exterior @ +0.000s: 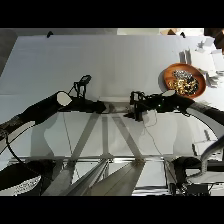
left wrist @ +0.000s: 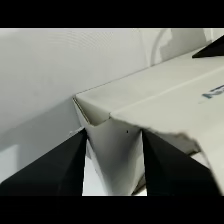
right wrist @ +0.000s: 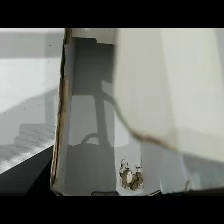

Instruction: Fold the box and place the chain.

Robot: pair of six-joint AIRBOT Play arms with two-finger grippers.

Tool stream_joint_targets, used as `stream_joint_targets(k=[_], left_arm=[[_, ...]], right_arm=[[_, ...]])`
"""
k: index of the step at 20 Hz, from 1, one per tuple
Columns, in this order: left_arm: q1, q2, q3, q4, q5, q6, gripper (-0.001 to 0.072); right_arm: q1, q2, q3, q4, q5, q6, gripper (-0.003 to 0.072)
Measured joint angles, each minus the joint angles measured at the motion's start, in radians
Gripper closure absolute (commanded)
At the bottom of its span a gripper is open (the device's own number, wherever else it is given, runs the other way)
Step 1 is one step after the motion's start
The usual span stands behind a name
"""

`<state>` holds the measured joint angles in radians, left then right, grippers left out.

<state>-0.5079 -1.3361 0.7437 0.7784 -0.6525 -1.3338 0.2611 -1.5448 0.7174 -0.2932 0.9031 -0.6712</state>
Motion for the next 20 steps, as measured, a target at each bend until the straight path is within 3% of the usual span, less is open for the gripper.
stream_joint_targets(k=[8, 16, 20], left_arm=[[-0.085, -0.003, 0.106, 0.365, -0.062, -0.435, 0.0392], [-0.169, -0.057, 0.175, 0.563, -0.095, -0.656, 0.0397], [-0.212, -0.100, 0.244, 0.702, -0.163, -0.780, 0.0397]], right_arm=[[0.000, 0.000, 0.000, 0.002, -0.001, 0.000, 0.0151], [0.000, 0.000, 0.000, 0.002, -0.002, 0.000, 0.0151], [0.000, 0.000, 0.000, 0.002, -0.003, 0.000, 0.0151]])
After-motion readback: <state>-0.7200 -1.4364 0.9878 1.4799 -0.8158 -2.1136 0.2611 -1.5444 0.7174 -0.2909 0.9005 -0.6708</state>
